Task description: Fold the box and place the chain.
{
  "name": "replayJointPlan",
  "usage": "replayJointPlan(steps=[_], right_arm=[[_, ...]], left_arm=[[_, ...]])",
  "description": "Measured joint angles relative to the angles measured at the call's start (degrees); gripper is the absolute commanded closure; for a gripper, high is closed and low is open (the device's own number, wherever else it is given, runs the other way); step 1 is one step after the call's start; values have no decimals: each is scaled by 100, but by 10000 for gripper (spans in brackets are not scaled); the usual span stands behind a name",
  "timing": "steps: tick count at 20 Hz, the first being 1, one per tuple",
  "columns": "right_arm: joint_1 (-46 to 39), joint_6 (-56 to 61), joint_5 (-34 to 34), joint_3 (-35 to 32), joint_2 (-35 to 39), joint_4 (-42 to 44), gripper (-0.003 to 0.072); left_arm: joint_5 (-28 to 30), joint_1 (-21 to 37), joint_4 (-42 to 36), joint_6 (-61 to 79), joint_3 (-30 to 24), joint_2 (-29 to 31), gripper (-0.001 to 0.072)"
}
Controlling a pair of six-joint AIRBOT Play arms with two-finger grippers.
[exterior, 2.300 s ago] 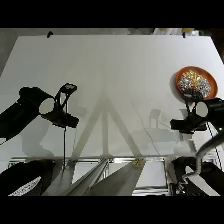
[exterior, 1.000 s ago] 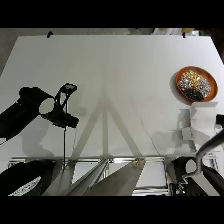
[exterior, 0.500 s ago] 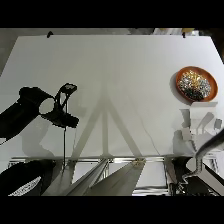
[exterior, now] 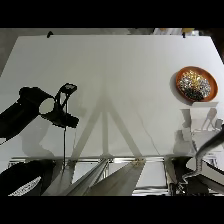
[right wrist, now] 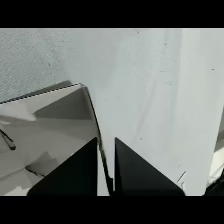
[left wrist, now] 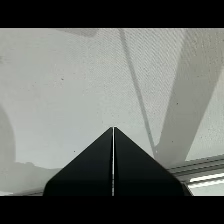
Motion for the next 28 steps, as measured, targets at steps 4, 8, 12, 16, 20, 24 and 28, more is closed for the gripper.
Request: replayJointPlan(steps=[4,8,12,16,20,24,28], right_arm=[[496,-251,568,2,85,212,669],[1305,-564,1368,-4,586,1069,670],[2177,-728,1707,-157,1388,2796,670],[3176,-634,1725,-577,2212,4391,669],[4249,-234,1639,-857,2594,5104,669],[5086,68,1547,-953,2702,5340,668],[5547,339,1482,-979,2730,5421,668]], left_arm=[[2,0,-2,2,0,0,701],[2,0,0,2,0,0,701],[2,0,0,0,-2,0,701],[2,0,0,2,-2,0,701],[33,0,0,2,-7,0,699],[339,0,9,66,-11,0,656],[1043,0,-4,337,-11,-9,222]])
